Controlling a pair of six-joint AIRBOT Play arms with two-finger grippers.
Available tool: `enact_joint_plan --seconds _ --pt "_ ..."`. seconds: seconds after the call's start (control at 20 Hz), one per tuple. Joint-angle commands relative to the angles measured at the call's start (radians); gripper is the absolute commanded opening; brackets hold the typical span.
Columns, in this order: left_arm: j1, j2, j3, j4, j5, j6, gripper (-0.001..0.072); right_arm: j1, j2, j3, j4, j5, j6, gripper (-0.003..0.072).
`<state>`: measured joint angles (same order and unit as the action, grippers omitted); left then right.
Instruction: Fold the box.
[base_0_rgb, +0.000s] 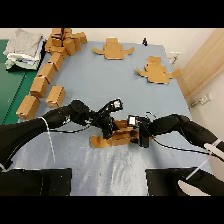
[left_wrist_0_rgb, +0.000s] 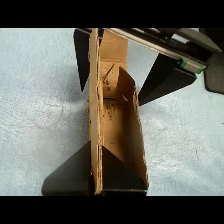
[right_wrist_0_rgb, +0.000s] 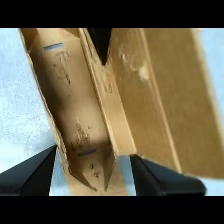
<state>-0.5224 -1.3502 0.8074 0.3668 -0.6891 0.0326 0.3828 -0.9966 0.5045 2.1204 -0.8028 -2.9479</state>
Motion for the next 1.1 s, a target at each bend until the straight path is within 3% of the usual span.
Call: enact_joint_plan --seconds 0.0,0.35,1.05 --pt "0.0 -0.001 0.0 0.0 0.001 0.0 0.0013 -0.027 -0.058 0.016 0.075 -0.051 -0.063 0.072" --pt "0.0 -0.001 0.0 0.0 0.0 0.0 0.0013 -0.027 -0.06 0.015 0.09 -0.141 -0.027 0.072" --pt "0.0 -0.001 0.0 0.0 0.0 0.0 0.0013 -0.027 -0.039 0.014 0.061 -0.138 0.035 0.072"
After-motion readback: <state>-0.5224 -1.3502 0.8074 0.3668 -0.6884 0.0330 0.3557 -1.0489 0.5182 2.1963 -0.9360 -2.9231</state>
